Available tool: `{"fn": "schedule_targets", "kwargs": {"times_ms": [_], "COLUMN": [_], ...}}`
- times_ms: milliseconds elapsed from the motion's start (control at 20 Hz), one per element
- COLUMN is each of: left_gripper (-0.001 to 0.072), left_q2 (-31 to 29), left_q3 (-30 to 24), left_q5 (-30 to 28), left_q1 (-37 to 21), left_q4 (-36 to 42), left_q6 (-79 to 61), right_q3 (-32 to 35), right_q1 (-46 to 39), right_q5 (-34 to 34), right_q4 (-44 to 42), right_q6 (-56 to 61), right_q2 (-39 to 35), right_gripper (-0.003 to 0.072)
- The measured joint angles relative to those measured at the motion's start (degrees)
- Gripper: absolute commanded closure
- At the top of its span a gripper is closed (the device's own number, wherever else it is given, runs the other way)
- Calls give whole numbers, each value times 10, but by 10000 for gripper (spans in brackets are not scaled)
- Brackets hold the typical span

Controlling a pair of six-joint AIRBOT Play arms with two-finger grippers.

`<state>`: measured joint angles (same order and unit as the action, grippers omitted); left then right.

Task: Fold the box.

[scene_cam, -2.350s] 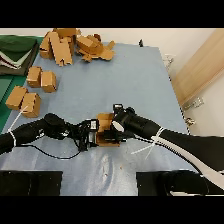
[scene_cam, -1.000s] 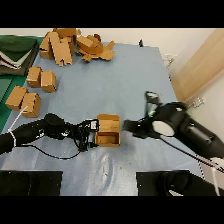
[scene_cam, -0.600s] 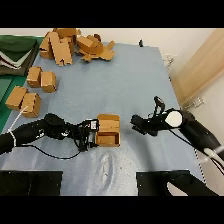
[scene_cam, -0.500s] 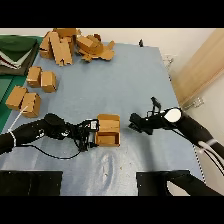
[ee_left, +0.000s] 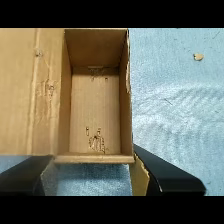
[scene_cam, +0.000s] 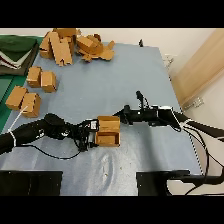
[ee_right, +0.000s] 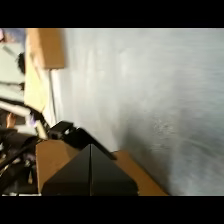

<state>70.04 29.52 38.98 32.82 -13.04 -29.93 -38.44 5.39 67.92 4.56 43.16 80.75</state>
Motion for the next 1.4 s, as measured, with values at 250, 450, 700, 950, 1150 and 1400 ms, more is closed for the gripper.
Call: {"fn": "schedule_targets", "kwargs": {"times_ms": [250,450,700,950,1150,1400], "left_gripper": [253,253,253,253,253,253], "left_q2": [0,0,0,0,0,0], "left_q3": [0,0,0,0,0,0], "left_q5": [0,0,0,0,1,1], "left_q1": [0,0,0,0,0,0], "left_q4": [0,0,0,0,0,0], "left_q6": [0,0,0,1,0,0], "right_q3": [0,10,12,12,12,14], "right_q1": [9,40,91,119,126,163], "right_q5": [83,87,54,-21,-58,-98], "right_q4": [61,103,141,164,175,264], "right_q6": [-50,-72,-101,-153,-189,-201], "right_q2": [14,15,-3,-62,-131,-203], "right_gripper": [684,683,682,620,553,443]}}
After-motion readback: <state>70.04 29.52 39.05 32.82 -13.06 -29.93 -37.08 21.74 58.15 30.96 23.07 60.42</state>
